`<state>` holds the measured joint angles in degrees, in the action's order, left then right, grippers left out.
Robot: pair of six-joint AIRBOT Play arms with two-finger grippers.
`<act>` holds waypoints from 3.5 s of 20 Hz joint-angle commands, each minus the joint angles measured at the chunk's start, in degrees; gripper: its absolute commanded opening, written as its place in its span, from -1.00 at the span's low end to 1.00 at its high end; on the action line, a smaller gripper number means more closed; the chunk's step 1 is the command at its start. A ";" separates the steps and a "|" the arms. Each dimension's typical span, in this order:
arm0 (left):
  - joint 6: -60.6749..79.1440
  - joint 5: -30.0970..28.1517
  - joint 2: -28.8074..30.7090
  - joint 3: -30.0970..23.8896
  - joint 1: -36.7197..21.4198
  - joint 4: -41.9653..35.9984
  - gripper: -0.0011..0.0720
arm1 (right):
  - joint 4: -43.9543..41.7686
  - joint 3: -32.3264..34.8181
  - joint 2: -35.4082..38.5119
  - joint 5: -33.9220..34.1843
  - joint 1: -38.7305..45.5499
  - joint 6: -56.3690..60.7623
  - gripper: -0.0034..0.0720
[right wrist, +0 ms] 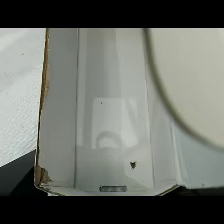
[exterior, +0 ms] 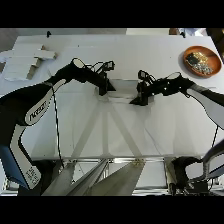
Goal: Fold the box and place the chain.
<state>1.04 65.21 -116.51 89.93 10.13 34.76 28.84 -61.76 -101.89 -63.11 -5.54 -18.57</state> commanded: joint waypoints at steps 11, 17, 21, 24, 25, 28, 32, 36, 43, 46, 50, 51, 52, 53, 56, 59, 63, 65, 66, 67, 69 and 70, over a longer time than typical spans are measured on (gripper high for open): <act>0.00 -0.04 0.00 0.02 -0.02 0.00 -0.92 | 5.68 -1.29 -0.96 -1.86 -0.11 4.61 0.91; 0.00 -0.04 0.02 0.02 -0.02 0.00 -0.92 | 5.62 -1.29 -0.96 -1.81 -0.11 4.61 0.91; 0.00 -0.04 0.02 0.02 -0.02 0.00 -0.92 | 5.49 -1.29 -0.96 -1.86 -0.11 4.61 0.87; 0.00 -0.04 0.02 0.02 -0.02 0.00 -0.92 | 5.49 -1.29 -0.96 -2.03 -0.11 4.61 0.85; 0.00 -0.04 0.02 0.02 -0.02 0.00 -0.92 | 5.49 -1.29 -0.98 -2.03 -0.11 4.61 0.85; 0.00 -0.04 0.02 0.02 -0.02 0.00 -0.92 | 5.49 -1.29 -0.96 -1.92 -0.11 4.63 0.76; 0.00 -0.04 0.02 0.02 -0.02 0.00 -0.92 | 5.44 -1.29 -0.96 -1.84 -0.11 4.63 0.29; 0.00 -0.04 0.02 0.02 -0.02 0.00 -0.92 | 5.44 -1.29 -0.96 -1.88 -0.11 4.63 0.30; 0.00 -0.04 0.02 0.02 -0.02 0.00 -0.92 | 5.44 -1.29 -0.96 -1.88 -0.11 4.61 0.30; 0.00 -0.04 0.02 0.02 -0.02 0.00 -0.92 | 5.44 -1.29 -0.96 -1.88 -0.11 4.61 0.30; 0.00 -0.04 0.00 0.02 -0.02 0.00 -0.92 | 5.46 -1.29 -0.96 -1.88 -0.11 4.61 0.30; 0.00 -0.04 0.02 0.02 -0.02 0.00 -0.92 | 5.44 -1.29 -0.96 -1.88 -0.11 4.63 0.30; 0.00 -0.04 0.02 0.02 -0.02 0.00 -0.92 | 5.44 -1.29 -0.96 -1.88 -0.11 4.61 0.30; 0.00 -0.04 0.02 0.02 -0.02 0.00 -0.92 | 5.44 -1.29 -0.96 -1.88 -0.11 4.61 0.30; 0.00 0.13 0.02 0.02 -0.02 0.00 -0.93 | 5.44 -1.29 -0.96 -1.88 -0.11 4.63 0.30; 0.02 0.13 0.02 0.02 -0.02 0.00 -0.92 | 5.44 -1.29 -0.96 -1.88 -0.11 4.61 0.30; 0.02 0.15 0.02 0.02 -0.04 0.00 -0.82 | 5.44 -1.29 -0.96 -1.88 -0.11 4.63 0.30; 0.00 0.22 0.02 0.02 -0.11 0.00 -0.50 | 5.44 -1.29 -0.96 -1.88 -0.11 4.61 0.30; 0.00 0.22 0.02 0.02 -0.15 0.00 -0.42 | 5.44 -1.29 -0.96 -1.88 -0.11 4.63 0.30; 0.00 0.24 0.04 0.02 -0.15 0.00 -0.29 | 5.44 -1.29 -0.96 -1.88 -0.11 4.63 0.30; 0.00 0.20 0.07 0.02 -0.15 0.00 0.12 | 5.46 -1.29 -0.96 -1.88 -0.11 4.63 0.30; -0.02 0.35 0.13 0.02 -0.15 0.02 0.28 | 5.44 -1.29 -0.96 -1.88 -0.11 4.61 0.30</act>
<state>0.95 65.14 -116.49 89.91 10.02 34.94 34.46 -63.02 -102.83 -65.34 -5.61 -14.11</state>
